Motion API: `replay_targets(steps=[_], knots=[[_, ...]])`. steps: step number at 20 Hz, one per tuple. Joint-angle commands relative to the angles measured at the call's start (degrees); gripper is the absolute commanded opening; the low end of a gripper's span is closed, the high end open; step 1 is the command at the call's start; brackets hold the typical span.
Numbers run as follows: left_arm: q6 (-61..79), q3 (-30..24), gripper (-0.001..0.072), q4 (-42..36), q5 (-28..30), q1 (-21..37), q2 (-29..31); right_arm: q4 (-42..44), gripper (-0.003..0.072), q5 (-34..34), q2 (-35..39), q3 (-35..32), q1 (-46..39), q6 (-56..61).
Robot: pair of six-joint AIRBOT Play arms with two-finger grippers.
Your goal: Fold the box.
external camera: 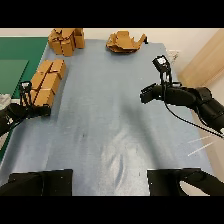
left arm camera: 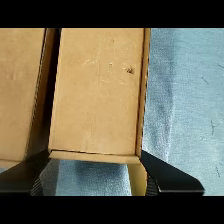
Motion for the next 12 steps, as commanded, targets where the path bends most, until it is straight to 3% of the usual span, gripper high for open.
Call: replay_targets(steps=[1,3,4,12], knots=[[-0.2,0.0,0.0600,-0.8,0.0,0.0,0.0,0.6,0.0000,-0.2,0.0,0.0,0.1,0.0],[0.7,0.0,0.0610,-0.7,0.1,0.0,0.0,0.6,-0.0001,-0.2,0.0,0.0,0.1,0.0],[1.6,0.0,0.0686,-0.7,0.2,0.0,0.0,0.6,-0.0001,-0.2,0.0,0.0,0.1,0.0],[3.1,2.1,0.0686,-0.3,-1.3,0.0,0.1,1.0,-0.0001,-1.1,0.0,0.0,0.2,0.0]])
